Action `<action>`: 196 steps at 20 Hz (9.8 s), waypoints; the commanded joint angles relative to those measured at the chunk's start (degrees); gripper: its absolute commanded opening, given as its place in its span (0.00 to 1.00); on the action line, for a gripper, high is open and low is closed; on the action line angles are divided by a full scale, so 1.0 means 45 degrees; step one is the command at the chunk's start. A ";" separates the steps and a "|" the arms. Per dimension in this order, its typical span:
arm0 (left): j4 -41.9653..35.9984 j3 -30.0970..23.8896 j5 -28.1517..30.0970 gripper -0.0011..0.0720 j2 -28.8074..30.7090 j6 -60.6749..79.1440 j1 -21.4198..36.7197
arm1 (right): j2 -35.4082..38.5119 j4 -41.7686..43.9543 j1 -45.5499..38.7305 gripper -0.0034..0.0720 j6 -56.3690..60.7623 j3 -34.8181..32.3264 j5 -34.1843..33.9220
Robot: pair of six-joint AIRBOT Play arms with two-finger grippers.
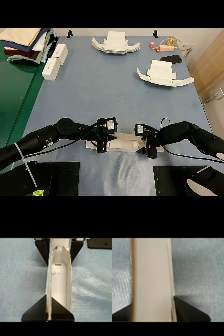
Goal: Fold the box.
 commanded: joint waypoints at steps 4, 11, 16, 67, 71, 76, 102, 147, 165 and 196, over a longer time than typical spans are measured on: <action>0.0000 0.0005 0.0053 0.04 -0.0005 0.0010 0.0000 | -0.0010 0.0024 -0.0010 0.72 0.0000 0.0015 0.0471; -0.0005 0.0005 0.0452 0.04 -0.0005 0.0005 0.0000 | -0.0015 0.0019 -0.0015 0.72 0.0000 0.0301 0.0476; -0.0005 0.0000 0.0447 0.04 -0.0005 0.0005 -0.0005 | -0.0010 0.0151 -0.0010 0.72 0.0000 0.0301 0.0335; 0.0136 0.0000 0.0476 0.55 0.0277 -0.0665 0.0010 | -0.0015 0.0015 0.0617 0.73 0.0087 0.0301 0.0136; 0.4658 0.0000 -0.1039 0.55 0.1938 -0.6649 0.0515 | -0.0015 0.0019 0.0617 0.73 0.0087 0.0296 0.0136; 0.8136 0.0005 -0.6528 0.03 0.4993 -1.5188 0.2161 | -0.0015 0.0019 0.0622 0.73 0.0087 0.0301 0.0131; 0.2161 0.2011 -0.0996 0.03 -0.2667 -1.9472 0.2127 | -0.0015 0.0019 0.0617 0.73 0.0087 0.0296 0.0136; 0.1093 -0.2035 -0.2069 0.95 0.1977 -0.0452 0.2288 | -0.0015 0.0019 0.0617 0.73 0.0087 0.0301 0.0131; -0.0491 -0.1423 0.0000 0.15 0.0068 0.0685 0.0393 | -0.0015 0.0015 0.0617 0.73 0.0087 0.0301 0.0131; 0.8218 -0.0568 -0.4648 0.04 0.6509 -2.1182 0.2681 | -0.0015 0.0015 0.0622 0.73 0.0087 0.0296 0.0131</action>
